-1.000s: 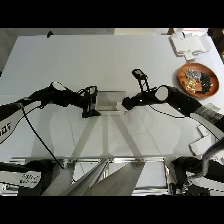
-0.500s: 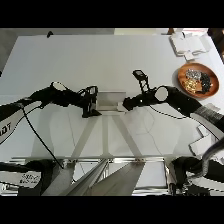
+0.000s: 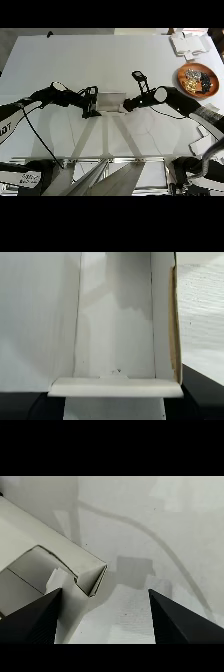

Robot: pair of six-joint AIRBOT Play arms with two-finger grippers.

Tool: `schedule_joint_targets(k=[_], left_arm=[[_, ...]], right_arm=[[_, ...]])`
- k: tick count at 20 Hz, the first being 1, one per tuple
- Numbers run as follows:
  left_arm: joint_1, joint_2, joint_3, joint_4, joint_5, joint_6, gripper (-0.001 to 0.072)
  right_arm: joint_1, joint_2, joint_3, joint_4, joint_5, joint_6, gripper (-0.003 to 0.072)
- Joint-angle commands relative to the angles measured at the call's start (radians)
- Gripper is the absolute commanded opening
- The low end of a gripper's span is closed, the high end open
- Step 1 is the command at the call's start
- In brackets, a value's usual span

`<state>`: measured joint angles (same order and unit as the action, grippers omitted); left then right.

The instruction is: Fold the box and place the chain.

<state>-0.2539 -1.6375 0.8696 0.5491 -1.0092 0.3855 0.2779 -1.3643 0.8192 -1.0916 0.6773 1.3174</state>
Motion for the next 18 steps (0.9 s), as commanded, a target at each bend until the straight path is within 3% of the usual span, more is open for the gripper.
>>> schedule_joint_targets(k=[1, 8, 18], left_arm=[[0.001, 0.001, 0.0, -0.002, 0.003, -0.001, 0.0517], [0.001, 0.001, 0.0, -0.002, 0.003, -0.001, 0.0517], [0.001, 0.001, 0.0, -0.003, 0.003, -0.001, 0.0517]], right_arm=[[0.012, 0.0, 0.0, -0.009, -0.014, 0.05, 0.059], [0.035, 0.003, 0.016, -0.139, -0.012, 0.285, 0.0579], [0.108, 0.003, 0.051, -0.126, 0.056, 0.388, 0.0529]])
